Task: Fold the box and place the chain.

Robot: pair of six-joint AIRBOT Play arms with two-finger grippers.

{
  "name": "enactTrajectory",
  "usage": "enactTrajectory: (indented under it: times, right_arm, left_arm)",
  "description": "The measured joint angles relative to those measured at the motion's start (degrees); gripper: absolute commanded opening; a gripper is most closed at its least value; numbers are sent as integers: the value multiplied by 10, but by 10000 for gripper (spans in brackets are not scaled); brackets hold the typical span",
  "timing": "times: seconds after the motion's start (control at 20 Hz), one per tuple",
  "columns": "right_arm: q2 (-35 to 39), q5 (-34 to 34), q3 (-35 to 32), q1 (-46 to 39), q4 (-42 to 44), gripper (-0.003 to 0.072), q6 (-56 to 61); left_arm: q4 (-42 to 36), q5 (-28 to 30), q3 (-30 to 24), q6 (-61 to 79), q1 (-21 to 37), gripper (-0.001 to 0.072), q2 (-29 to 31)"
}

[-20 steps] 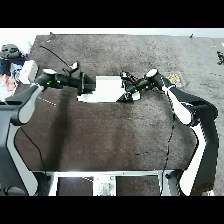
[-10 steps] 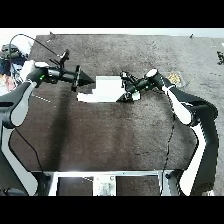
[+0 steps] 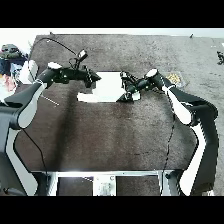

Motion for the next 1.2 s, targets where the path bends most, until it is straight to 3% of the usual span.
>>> enactTrajectory:
  times: [0.25, 0.55, 0.95, 1.1, 1.15, 1.2]
  right_arm:
    - [0, 0, 0, 0, 0, 532, 1]
    - [0, 0, 0, -1, 0, 532, 1]
    - [0, 0, 0, -1, 0, 532, -2]
    - [0, 0, 0, -1, 0, 532, -2]
    - [0, 0, 0, -1, 0, 532, -2]
    - [0, 0, 0, -1, 0, 532, -2]
  left_arm:
    - [16, 50, -3, -9, -6, 12, -24]
    - [28, 61, -8, -12, -9, 13, -41]
    - [36, 25, 14, 9, 3, 12, -5]
    - [41, -30, 31, 13, 21, 14, 23]
    - [46, -53, 35, 15, 23, 88, 29]
    - [59, -75, 38, 17, 24, 397, 33]
